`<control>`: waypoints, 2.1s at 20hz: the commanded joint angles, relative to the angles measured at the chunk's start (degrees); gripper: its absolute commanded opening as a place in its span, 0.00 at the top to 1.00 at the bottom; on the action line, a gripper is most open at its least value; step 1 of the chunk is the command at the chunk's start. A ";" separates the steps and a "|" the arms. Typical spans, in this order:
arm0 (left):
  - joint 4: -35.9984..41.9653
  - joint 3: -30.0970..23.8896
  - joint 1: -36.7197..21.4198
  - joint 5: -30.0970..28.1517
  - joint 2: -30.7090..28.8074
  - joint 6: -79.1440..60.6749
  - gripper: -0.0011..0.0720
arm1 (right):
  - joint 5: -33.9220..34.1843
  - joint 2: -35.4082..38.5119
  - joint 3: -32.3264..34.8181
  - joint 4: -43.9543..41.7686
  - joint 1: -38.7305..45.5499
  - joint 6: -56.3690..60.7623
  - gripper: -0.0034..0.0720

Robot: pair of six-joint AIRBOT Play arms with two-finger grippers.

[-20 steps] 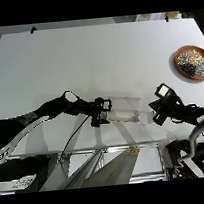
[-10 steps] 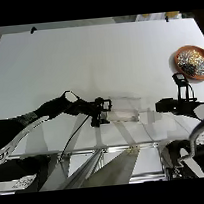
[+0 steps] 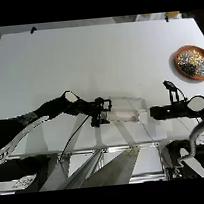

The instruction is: Fold the box and place the chain.

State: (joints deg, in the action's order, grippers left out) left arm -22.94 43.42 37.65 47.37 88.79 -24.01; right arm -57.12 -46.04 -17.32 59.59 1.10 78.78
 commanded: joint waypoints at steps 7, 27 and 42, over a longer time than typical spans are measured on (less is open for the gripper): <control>0.00 0.02 -0.04 -0.02 -0.04 0.00 0.64 | -3.50 -0.61 0.48 -6.69 0.02 -5.01 0.91; 0.00 0.02 -0.04 -0.04 -0.04 0.00 0.64 | -3.56 5.84 0.42 -11.87 -3.56 -7.06 0.67; 0.00 0.02 -0.04 -0.02 -0.04 0.00 0.64 | 6.54 7.74 -0.59 -2.82 -17.46 12.24 0.67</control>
State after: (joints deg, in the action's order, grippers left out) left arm -22.94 43.42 37.65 47.35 88.79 -23.99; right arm -52.86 -38.04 -17.21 52.18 -12.69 84.01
